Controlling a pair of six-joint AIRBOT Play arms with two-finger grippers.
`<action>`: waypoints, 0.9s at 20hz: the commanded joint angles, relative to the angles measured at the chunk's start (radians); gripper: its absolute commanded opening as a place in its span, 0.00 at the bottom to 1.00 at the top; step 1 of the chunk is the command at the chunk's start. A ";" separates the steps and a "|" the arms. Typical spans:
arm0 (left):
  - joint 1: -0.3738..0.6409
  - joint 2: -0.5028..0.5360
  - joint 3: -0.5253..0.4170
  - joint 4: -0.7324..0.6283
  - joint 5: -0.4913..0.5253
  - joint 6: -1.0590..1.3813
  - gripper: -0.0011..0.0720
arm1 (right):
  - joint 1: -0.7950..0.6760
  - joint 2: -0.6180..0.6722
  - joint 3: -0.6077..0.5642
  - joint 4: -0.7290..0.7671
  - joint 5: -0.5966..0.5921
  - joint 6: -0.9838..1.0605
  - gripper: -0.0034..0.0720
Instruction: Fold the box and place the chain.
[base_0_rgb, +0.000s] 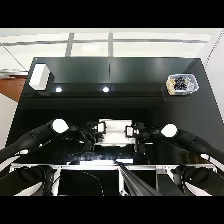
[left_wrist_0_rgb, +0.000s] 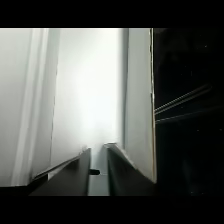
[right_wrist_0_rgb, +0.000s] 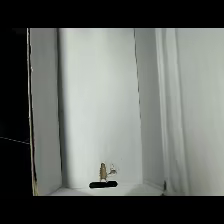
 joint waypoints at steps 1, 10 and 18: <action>-0.002 0.000 -0.001 -0.005 0.001 -0.002 0.50 | 0.001 0.000 0.000 0.000 0.000 0.001 0.45; 0.130 0.192 0.004 0.112 -0.012 -0.210 0.05 | 0.001 0.000 0.000 0.000 0.000 0.001 0.45; 0.608 0.377 -0.001 0.199 -0.215 -0.812 0.05 | 0.001 0.000 0.000 0.000 0.000 0.001 0.45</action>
